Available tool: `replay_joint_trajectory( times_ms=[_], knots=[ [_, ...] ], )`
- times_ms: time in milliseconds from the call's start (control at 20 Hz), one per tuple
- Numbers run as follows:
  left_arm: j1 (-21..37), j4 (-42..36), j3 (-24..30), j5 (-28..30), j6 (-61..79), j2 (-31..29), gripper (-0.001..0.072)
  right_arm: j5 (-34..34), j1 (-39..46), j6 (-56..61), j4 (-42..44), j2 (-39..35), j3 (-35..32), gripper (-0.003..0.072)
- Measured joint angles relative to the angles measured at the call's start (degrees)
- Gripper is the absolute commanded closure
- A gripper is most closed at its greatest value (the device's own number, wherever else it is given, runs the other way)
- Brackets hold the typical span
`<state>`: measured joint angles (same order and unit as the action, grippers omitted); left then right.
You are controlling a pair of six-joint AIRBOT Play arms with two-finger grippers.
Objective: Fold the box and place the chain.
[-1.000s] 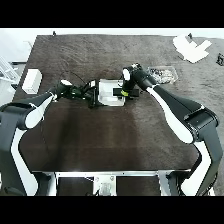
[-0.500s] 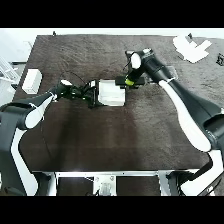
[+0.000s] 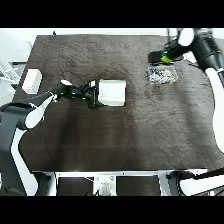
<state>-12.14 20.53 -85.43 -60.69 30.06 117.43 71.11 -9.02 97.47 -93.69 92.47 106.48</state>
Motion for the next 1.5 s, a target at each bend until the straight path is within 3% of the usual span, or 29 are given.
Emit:
replay_joint_trajectory(
  times_ms=[150, 350, 700, 900, 1050, 1150, 1500],
  knots=[
    [0.0, 0.0, 0.0, 0.0, 0.0, 0.0, 0.0298, -3.5, 7.3, -5.8, 3.4, 0.9, 0.0, 0.0227],
    [0.0, 0.0, 0.0, 0.0, 0.0, 0.0, 0.0299, -7.5, 15.0, -15.3, 13.9, 5.1, 0.0, 0.0229],
    [0.0, 0.0, 0.0, 0.0, 0.0, 0.0, 0.0298, -11.3, 18.1, -27.1, 24.3, 16.2, 1.6, 0.026],
    [0.0, 0.0, 0.0, 0.0, 0.0, 0.0, 0.0298, -11.9, 16.8, -30.9, 24.5, 19.0, 2.3, 0.0261],
    [0.0, 0.0, 0.0, 0.0, 0.0, 0.0, 0.0299, -12.1, 15.1, -33.3, 21.4, 19.7, 2.4, 0.0263],
    [0.0, 0.0, 0.0, 0.0, 0.0, 0.0, 0.0298, -12.2, 14.1, -34.1, 18.7, 20.0, 2.4, 0.0308],
    [0.0, 0.0, 0.0, 0.0, 0.0, 0.0, 0.0299, -12.4, 13.2, -35.0, 14.6, 21.4, 2.5, 0.0315]
  ],
)
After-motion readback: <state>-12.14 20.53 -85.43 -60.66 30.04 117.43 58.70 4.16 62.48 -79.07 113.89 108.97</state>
